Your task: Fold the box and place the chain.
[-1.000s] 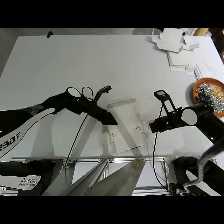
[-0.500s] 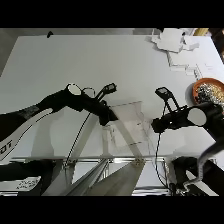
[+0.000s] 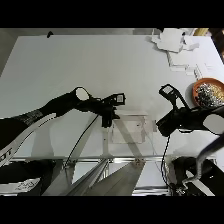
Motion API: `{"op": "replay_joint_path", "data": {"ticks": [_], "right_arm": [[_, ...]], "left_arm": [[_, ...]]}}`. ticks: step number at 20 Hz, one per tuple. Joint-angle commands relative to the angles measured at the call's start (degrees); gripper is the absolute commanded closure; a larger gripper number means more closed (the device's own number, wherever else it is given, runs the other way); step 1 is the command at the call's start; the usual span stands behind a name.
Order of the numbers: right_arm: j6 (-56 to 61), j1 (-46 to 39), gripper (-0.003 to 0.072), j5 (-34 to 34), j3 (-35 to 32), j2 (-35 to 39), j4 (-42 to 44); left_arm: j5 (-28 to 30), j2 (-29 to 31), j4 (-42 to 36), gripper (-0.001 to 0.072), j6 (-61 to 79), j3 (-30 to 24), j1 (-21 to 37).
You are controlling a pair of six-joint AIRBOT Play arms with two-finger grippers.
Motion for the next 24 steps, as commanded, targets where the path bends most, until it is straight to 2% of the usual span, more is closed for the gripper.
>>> {"op": "replay_joint_path", "data": {"ticks": [1,18,24], "right_arm": [[-2.1,0.0,0.0287,0.0,0.1,0.6,0.0],[-2.3,0.0,0.0288,-0.3,0.1,0.6,0.0],[-2.3,0.0,0.0288,-0.3,0.1,0.6,0.0]], "left_arm": [[2.1,-0.6,0.5,0.0708,0.8,0.1,-0.4],[2.6,-1.9,0.4,0.0706,1.4,0.1,-0.4],[2.4,-1.7,0.4,0.0674,1.4,0.1,-0.4]]}}
